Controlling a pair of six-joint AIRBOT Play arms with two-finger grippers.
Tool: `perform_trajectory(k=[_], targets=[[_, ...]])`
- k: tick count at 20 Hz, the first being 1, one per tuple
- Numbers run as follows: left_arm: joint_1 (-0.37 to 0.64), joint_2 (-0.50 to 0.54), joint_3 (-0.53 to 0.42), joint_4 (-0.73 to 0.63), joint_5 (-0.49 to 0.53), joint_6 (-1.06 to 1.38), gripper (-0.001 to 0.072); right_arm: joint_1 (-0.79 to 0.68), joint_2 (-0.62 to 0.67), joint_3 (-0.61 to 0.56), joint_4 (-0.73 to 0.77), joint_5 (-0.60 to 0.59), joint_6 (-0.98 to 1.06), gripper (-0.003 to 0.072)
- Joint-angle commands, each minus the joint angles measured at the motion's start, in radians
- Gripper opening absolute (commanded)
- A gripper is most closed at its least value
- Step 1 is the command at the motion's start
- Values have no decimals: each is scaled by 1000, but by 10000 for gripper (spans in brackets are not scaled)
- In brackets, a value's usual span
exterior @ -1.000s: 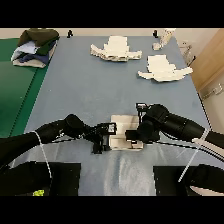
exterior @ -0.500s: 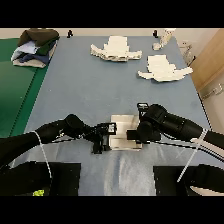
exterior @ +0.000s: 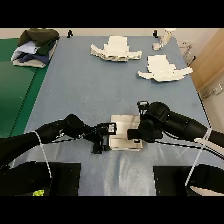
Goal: Fold the box.
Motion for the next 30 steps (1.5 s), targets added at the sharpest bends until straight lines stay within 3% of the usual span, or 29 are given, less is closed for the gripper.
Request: perform_trajectory(k=[1,4,5,7,8,12,14,16,18,20,24,30], targets=[[1,0,0,0,0,0,503,0,41,35,-3,-27,-35,324],[1,0,0,0,0,0,503,-2,108,73,-25,-76,-90,323],[1,0,0,0,0,0,503,-7,131,74,-40,-82,-114,266],[1,0,0,0,0,0,504,-53,147,72,-79,-145,-157,46],[1,0,0,0,0,0,503,-99,142,65,-111,-169,-198,4],[1,0,0,0,0,0,503,-367,53,27,-36,-65,-446,3],[1,0,0,0,0,0,503,-535,-29,27,187,37,-642,3],[1,0,0,0,0,0,503,-692,-128,38,517,68,-864,3],[1,0,0,0,0,0,503,-795,-233,66,811,-6,-1081,3],[1,0,0,0,0,0,503,-823,-327,113,954,-138,-1209,3],[1,0,0,0,0,0,503,-774,-407,158,995,-306,-1297,3],[1,0,0,0,0,0,503,-637,-373,152,911,-315,-1340,3]])
